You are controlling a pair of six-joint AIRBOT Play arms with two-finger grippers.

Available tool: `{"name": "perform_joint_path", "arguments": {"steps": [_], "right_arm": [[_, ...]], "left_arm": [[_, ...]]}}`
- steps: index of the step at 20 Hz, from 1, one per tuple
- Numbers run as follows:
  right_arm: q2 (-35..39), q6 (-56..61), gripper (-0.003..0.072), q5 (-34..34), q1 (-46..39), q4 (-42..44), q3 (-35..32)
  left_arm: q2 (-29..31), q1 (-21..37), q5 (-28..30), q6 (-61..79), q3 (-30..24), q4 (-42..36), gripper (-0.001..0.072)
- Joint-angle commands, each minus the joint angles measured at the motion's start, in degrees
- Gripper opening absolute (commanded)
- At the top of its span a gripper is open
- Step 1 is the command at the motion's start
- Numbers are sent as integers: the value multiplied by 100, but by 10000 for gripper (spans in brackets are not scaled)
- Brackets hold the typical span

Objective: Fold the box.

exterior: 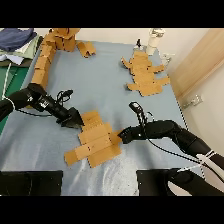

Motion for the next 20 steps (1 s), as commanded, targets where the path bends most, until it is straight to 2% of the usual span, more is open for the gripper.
{"name": "perform_joint_path", "arguments": {"steps": [1, 5, 6, 7, 10, 14, 16, 20], "right_arm": [[39, 103, 0, 164, 136, -48, -31], [39, 208, 1, 166, 136, -46, -28], [39, 229, 1, 166, 136, -50, -26], [39, 229, 1, 168, 136, -55, -26], [37, 232, 1, 168, 136, -72, -26], [33, 278, 1, 256, 136, -92, -26], [33, 278, 1, 271, 136, -122, -26], [33, 280, 1, 269, 136, -131, -26]], "left_arm": [[-96, -26, 345, 140, -125, 83, 556], [-369, -114, 503, 704, -125, -651, 555], [-476, -129, 490, 828, -125, -839, 534], [-579, -133, 444, 994, -125, -1034, 463], [-730, -131, 74, 1513, -125, -1502, 465], [-874, -127, -422, 1674, -125, -1506, 462], [-914, -127, -426, 1821, -125, -1504, 261], [-914, -37, -409, 1921, -125, -1513, 240]]}}
